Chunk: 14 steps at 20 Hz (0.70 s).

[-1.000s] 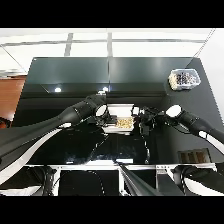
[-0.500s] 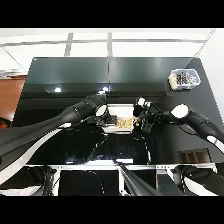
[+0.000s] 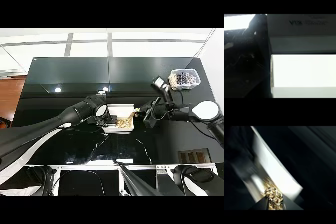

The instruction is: Fold the box and place the chain.

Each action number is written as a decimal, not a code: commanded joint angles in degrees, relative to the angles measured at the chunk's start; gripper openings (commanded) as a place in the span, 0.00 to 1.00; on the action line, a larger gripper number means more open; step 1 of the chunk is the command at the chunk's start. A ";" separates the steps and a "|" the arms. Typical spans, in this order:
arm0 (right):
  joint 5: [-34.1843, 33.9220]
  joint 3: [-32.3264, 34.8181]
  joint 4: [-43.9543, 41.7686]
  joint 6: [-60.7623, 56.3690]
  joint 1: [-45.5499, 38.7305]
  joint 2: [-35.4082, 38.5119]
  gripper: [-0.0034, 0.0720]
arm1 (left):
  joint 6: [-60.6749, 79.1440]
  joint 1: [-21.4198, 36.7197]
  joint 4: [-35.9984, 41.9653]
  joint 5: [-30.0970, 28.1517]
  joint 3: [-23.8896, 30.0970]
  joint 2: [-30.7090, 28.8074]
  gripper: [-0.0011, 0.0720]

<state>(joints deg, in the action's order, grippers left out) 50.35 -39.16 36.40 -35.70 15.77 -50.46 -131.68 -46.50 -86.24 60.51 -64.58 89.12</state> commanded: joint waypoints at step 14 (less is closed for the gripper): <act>11.15 -1.55 4.85 -16.04 -9.97 1.18 0.41 | 0.07 0.04 -0.02 -0.02 -0.02 0.00 0.06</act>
<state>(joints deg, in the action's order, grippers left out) 54.63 -40.64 38.37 -50.68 11.73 -51.88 -131.57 -46.50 -86.26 60.49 -64.58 89.12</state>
